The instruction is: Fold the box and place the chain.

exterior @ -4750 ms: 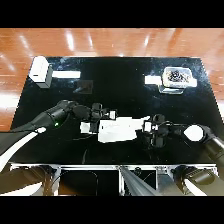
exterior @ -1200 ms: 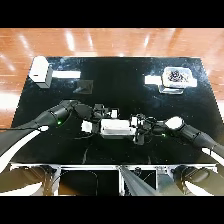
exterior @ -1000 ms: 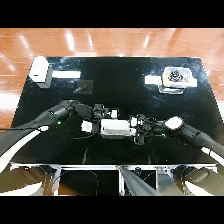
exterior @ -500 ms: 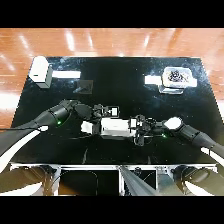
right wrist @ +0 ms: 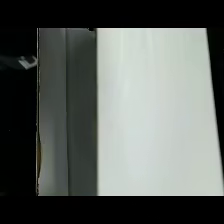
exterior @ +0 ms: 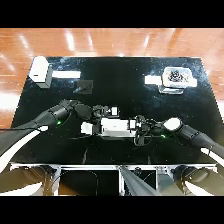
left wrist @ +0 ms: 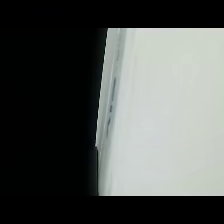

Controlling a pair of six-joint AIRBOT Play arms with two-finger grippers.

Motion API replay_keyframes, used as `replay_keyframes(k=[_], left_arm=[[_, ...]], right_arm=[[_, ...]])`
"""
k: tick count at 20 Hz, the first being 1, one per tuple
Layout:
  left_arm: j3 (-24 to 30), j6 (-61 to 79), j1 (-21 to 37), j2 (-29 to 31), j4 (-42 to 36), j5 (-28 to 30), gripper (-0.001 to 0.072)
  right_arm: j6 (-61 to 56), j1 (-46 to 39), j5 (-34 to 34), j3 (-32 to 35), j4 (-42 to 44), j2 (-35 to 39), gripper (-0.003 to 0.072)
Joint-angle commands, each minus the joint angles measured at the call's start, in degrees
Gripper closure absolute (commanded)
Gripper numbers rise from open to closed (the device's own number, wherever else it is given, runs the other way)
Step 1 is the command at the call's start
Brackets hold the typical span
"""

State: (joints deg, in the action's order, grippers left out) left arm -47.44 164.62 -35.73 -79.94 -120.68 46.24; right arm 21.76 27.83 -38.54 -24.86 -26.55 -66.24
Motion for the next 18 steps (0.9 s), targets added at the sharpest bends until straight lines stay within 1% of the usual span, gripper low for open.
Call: replay_keyframes(k=[1, 14, 15, 16, 18], left_arm=[[-0.02, -0.09, -0.02, 0.04, 0.04, 0.07, 0.0687], [-0.02, -0.11, -0.02, 0.04, 0.02, 0.22, 0.0687], [-0.02, -0.11, -0.02, 0.04, 0.02, 0.31, 0.0687], [0.0, -0.11, -0.02, 0.04, 0.02, 0.31, 0.0687], [0.0, -0.11, -0.02, 0.04, 0.02, 0.31, 0.0687]], right_arm=[[-1.22, 0.11, -0.04, 0.0, -0.55, 0.0, -0.0024], [-1.9, 1.46, 1.81, 0.0, -1.9, -0.28, -0.0021], [-2.38, 1.86, 2.25, -0.02, -2.51, -0.35, 0.0029], [-2.97, 2.45, 2.99, -0.02, -3.06, -0.44, 0.0134], [-4.22, 2.91, 4.35, -0.02, -3.32, -0.46, 0.0133]])
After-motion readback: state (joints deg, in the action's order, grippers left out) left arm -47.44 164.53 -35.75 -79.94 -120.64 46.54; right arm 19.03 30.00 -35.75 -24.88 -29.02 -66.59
